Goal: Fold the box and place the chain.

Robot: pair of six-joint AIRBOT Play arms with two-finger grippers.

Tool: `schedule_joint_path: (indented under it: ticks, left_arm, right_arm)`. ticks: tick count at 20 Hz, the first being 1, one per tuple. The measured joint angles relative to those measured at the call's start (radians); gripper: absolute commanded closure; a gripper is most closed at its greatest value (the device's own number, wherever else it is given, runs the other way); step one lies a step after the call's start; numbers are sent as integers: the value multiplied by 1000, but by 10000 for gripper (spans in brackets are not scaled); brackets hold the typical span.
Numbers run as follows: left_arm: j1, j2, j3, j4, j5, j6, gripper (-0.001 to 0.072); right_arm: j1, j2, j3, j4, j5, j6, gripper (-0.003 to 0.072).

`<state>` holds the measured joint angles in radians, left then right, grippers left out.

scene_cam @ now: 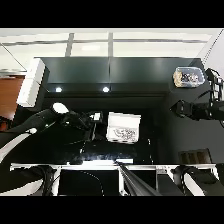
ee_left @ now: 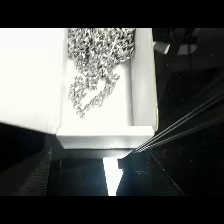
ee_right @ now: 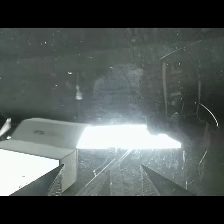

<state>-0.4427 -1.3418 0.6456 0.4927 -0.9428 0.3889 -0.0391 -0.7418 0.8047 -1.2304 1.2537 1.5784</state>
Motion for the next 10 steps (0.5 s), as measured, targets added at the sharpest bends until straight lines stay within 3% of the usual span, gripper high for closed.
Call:
schedule_joint_path:
  ticks: [8,10]
  left_arm:
    - [-68,-11,10,15,44,-91,6]
    - [-77,-11,10,19,62,-106,63]
  right_arm:
    - [0,0,0,0,-1,0,141]
    - [0,0,0,-1,-2,-2,138]
